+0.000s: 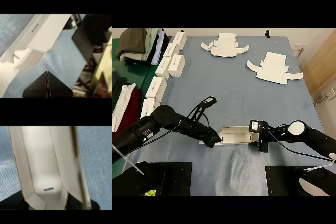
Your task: Fold the box.
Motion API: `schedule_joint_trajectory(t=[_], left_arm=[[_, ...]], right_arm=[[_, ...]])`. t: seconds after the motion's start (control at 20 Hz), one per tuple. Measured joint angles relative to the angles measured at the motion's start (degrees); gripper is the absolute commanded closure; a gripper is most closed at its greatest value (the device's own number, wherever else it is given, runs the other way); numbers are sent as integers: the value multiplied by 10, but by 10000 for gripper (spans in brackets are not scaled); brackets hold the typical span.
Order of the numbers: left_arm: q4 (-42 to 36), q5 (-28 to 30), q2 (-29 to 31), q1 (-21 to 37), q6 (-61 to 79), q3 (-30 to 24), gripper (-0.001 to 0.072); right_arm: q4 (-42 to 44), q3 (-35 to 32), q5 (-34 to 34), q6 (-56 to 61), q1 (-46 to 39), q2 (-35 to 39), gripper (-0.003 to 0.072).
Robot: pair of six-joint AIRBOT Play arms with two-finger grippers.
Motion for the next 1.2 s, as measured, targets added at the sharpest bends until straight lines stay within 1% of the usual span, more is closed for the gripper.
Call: schedule_joint_trajectory(t=[0.25,0.35,0.6,0.8,1.0,1.2], left_arm=[[-94,79,-87,-10,-43,61,692],[-116,109,-121,-11,-54,72,692],[-140,147,-194,-10,-86,82,692],[-144,153,-228,9,-108,83,692],[-146,125,-260,19,-123,83,692],[-144,110,-276,22,-128,83,692]], right_arm=[[0,0,0,0,0,0,166],[0,0,0,0,0,0,167],[0,0,0,0,0,0,167],[0,0,0,0,0,0,166],[0,0,0,0,0,0,167],[0,0,0,-1,0,0,167]])
